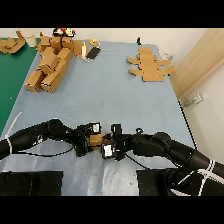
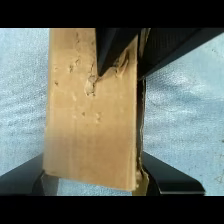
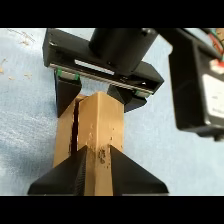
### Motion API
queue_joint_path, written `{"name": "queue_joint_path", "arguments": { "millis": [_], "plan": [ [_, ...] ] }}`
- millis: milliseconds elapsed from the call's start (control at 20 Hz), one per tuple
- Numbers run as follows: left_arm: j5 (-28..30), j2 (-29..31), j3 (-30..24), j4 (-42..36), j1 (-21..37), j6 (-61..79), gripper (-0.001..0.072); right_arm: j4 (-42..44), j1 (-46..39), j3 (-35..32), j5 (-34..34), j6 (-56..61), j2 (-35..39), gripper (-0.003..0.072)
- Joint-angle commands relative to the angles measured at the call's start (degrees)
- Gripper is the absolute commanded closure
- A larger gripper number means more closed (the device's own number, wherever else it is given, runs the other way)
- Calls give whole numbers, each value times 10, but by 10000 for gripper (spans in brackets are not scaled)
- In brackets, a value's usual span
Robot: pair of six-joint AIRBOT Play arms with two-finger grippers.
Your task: Fold the box.
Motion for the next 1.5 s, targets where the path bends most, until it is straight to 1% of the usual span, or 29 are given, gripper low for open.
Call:
{"name": "queue_joint_path", "arguments": {
  "millis": [0,250,400,550,700,800,1450],
  "plan": [
    [0,1,0,0,0,0,250,3,1,-1,-17,0,-1,466],
    [0,1,0,0,0,0,250,6,15,-1,-17,7,-22,472],
    [0,1,0,0,0,0,250,7,29,-1,-15,8,-22,474],
    [0,1,0,0,0,0,250,6,32,-1,-10,9,-22,502],
    [0,1,0,0,0,0,250,-18,32,0,20,9,-18,522],
    [0,1,0,0,0,0,250,-26,32,0,35,9,-12,522],
    [0,1,0,0,0,0,250,-25,32,-1,28,11,-11,527]
  ]
}}
